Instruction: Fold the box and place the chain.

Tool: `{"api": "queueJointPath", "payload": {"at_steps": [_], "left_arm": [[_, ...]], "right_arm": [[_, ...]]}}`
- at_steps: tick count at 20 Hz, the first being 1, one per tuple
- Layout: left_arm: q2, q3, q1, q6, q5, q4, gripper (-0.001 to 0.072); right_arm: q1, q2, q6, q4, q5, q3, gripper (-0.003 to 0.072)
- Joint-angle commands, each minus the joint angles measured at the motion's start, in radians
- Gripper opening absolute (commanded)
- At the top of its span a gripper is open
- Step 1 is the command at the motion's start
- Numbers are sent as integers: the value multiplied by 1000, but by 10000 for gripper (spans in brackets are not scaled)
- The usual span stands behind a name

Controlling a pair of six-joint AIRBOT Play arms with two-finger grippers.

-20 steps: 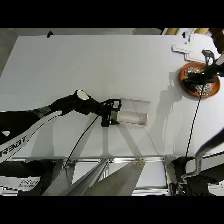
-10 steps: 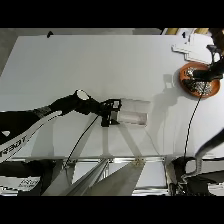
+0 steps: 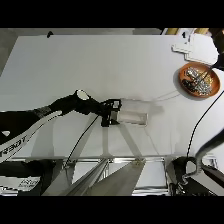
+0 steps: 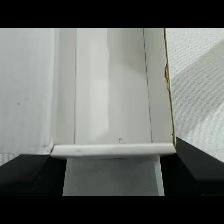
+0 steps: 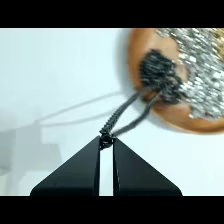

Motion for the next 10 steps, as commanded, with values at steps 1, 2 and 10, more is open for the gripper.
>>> {"api": "queueJointPath", "payload": {"at_steps": [1,2,10], "left_arm": [[0,1,1,0,0,0,207],[0,1,0,0,0,0,207],[0,1,0,0,0,0,207]], "right_arm": [[97,180,10,90,81,-8,19],[141,218,16,97,83,-16,19],[489,449,121,112,46,-175,19]]}}
